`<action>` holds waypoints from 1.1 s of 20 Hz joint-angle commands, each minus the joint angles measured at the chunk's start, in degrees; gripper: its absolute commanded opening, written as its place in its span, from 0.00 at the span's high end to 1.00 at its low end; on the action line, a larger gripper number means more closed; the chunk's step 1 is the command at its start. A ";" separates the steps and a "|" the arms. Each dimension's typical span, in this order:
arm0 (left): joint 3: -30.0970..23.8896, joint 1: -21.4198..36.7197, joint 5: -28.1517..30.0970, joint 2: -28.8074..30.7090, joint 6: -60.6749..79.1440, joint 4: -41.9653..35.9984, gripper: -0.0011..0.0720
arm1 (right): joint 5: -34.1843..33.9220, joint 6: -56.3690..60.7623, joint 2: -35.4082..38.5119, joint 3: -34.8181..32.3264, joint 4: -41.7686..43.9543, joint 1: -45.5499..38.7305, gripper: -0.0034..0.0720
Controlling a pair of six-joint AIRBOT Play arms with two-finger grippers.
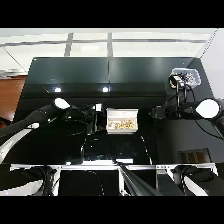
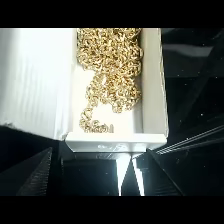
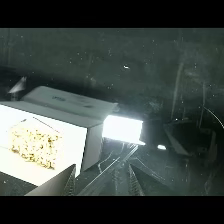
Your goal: Fold the box and place the chain.
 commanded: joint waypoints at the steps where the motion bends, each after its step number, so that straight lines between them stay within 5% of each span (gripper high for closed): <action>1: 0.42 -0.83 -0.13 -0.31 -3.19 2.60 0.01 | -0.20 0.00 0.02 -0.02 -0.02 0.04 0.44; 14: 0.81 -4.44 4.24 -0.66 -6.47 0.94 0.02 | -1.53 0.00 0.00 -0.07 -0.02 0.04 0.43; 15: 0.81 -4.66 4.24 -0.66 -6.47 1.42 0.07 | -2.10 0.00 0.00 -0.07 -0.02 0.04 0.43; 17: 0.81 -5.18 4.26 -0.66 -6.47 2.10 0.33 | -4.92 0.00 -0.13 -0.13 -0.07 0.07 0.43; 19: 0.81 -5.22 4.33 -0.66 -6.49 2.29 0.38 | -10.27 0.00 -0.48 -1.25 -0.15 0.42 0.43; 20: 0.81 -5.22 4.33 -0.66 -6.49 2.29 0.38 | -13.88 0.04 -0.79 -2.25 0.09 0.76 0.14; 21: 0.81 -5.22 4.35 -0.66 -6.51 2.29 0.38 | -16.52 0.02 -1.73 -2.49 1.55 0.74 0.02; 22: 0.81 -5.22 4.35 -0.66 -6.51 2.29 0.38 | -19.56 -0.04 -3.48 -2.43 4.94 0.55 0.02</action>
